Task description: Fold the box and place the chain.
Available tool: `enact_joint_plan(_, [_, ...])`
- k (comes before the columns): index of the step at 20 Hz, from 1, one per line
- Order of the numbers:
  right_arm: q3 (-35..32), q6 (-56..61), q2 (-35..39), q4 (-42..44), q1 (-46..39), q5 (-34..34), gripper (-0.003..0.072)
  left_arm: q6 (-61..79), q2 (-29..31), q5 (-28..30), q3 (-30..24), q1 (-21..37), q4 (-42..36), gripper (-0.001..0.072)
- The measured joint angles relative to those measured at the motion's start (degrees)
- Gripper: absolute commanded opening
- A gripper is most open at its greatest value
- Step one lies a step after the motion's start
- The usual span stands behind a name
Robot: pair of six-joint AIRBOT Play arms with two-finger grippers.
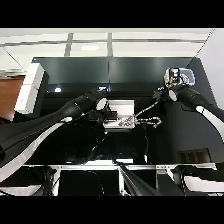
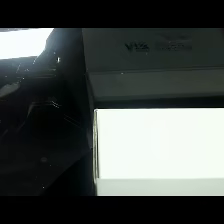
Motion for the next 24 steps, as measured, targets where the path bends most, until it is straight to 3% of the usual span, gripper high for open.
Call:
enact_joint_plan(1, [0.0, 0.0, 0.0, 0.1, 0.0, 0.4, 0.0022, 0.0, 0.0, 0.0, 0.0, 0.0, 0.0, 0.0034])
enact_joint_plan(8, [0.0, -0.5, 1.3, 3.3, 0.0, 4.3, 0.0019, 0.0, 0.0, 0.0, 0.0, 0.0, 0.0, 0.0034])
enact_joint_plan(14, [0.1, -11.7, 13.5, 9.6, 0.0, 11.7, 0.0019, 0.0, 0.0, 0.0, 0.0, 0.0, 0.0, 0.0034])
enact_joint_plan(20, [0.2, -26.4, 31.5, 29.0, 0.0, 23.2, 0.0021, 0.0, 0.0, 0.0, 0.0, 0.0, 0.0, 0.0034])
enact_joint_plan(24, [0.2, -36.8, 36.8, 48.4, 0.5, 27.7, 0.0021, 0.0, 0.0, 0.1, 0.0, 0.0, 0.0, 0.0034])
